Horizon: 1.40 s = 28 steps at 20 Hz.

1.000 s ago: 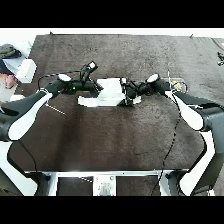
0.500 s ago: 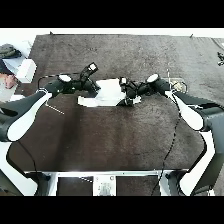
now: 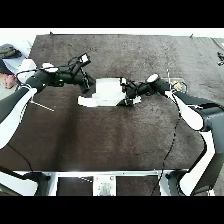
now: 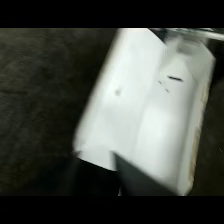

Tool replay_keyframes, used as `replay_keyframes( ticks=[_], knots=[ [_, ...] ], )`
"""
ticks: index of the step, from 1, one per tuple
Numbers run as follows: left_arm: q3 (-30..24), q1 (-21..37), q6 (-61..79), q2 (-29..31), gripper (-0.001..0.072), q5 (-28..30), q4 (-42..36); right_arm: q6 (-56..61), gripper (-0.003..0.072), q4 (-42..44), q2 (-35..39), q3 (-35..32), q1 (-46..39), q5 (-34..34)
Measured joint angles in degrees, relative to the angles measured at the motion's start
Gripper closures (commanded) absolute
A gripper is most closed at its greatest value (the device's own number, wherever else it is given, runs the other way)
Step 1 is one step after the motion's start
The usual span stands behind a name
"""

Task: Fold the box and place the chain.

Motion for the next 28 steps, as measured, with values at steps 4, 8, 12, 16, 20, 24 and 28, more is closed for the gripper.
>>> replay_keyframes(
  ticks=[4, 8, 12, 16, 20, 24, 28],
  knots=[
    [-0.13, -0.72, 0.00, 0.33, 0.0010, -3.54, 9.55, 0.00, 0.0378, 0.02, 0.00, 0.00, 0.00, -0.04],
    [-0.17, -2.91, -3.48, -0.57, 0.0010, -4.44, 17.53, 0.00, 0.0377, 0.02, 0.00, 0.00, 0.00, -0.07],
    [-0.17, -4.04, -4.31, -2.12, 0.0011, -4.92, 21.16, 0.00, 0.0378, 0.02, 0.00, 0.00, 0.00, -0.07],
    [-0.17, -4.39, -4.28, -3.50, 0.0011, -4.63, 21.03, 0.02, 0.0378, 0.04, 0.00, 0.00, 0.00, -0.09],
    [-0.17, -4.50, -4.24, -4.46, 0.0038, -3.89, 20.48, 0.02, 0.0378, 0.04, 0.00, 0.00, 0.00, -0.09],
    [-0.17, -4.52, -4.24, -4.87, 0.0236, -3.19, 20.26, 0.02, 0.0378, 0.04, 0.00, 0.00, 0.00, -0.11],
    [-0.17, -4.52, -4.24, -4.98, 0.0334, -2.95, 19.93, 0.02, 0.0378, 0.07, 0.00, 0.00, 0.00, -0.09]
  ],
)
